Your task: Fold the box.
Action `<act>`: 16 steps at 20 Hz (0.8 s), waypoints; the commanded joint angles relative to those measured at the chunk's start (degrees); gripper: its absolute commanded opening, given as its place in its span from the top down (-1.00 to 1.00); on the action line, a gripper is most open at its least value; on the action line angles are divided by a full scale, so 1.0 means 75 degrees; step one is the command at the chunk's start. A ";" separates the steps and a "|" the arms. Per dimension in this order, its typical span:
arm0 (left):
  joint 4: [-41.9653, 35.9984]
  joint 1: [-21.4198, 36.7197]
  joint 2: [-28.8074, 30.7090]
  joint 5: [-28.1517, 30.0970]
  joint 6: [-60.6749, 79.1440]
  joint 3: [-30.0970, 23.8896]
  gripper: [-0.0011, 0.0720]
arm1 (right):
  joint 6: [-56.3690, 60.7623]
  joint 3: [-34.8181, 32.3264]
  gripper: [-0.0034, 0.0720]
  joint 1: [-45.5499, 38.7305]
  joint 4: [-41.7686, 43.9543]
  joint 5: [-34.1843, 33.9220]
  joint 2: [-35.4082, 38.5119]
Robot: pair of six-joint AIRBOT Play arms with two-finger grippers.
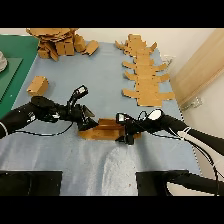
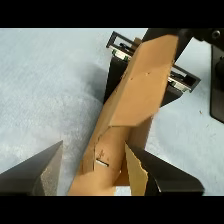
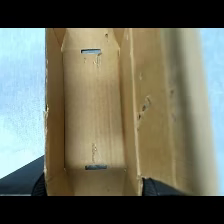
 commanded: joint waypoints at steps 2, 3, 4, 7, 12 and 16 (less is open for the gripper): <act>0.0609 0.0073 0.0323 0.0015 -0.0697 0.0006 -0.60 | 0.0251 -0.0003 -0.67 0.0000 0.0041 -0.0085 0.0006; 0.0606 0.0073 0.0323 -0.0006 -0.0697 0.0000 -0.60 | 0.0251 -0.0003 -0.67 0.0003 0.0035 -0.0082 0.0006; 0.0609 0.0073 0.0323 -0.0009 -0.0699 0.0000 -0.60 | 0.0230 -0.0003 -0.67 0.0003 0.0003 -0.0102 0.0006; 0.0609 0.0073 0.0323 -0.0003 -0.1008 0.0000 -0.60 | -0.0020 -0.0003 -0.67 0.0003 -0.0286 -0.0187 0.0003; 0.0586 -0.0067 0.0323 -0.0997 -0.2261 0.0003 0.94 | -0.0323 -0.0003 -0.67 0.0006 -0.0300 -0.0187 0.0003; 0.0350 -0.0568 0.0294 -0.0160 -0.3838 0.0038 0.94 | -0.0321 -0.0003 -0.67 0.0006 -0.0300 -0.0187 0.0003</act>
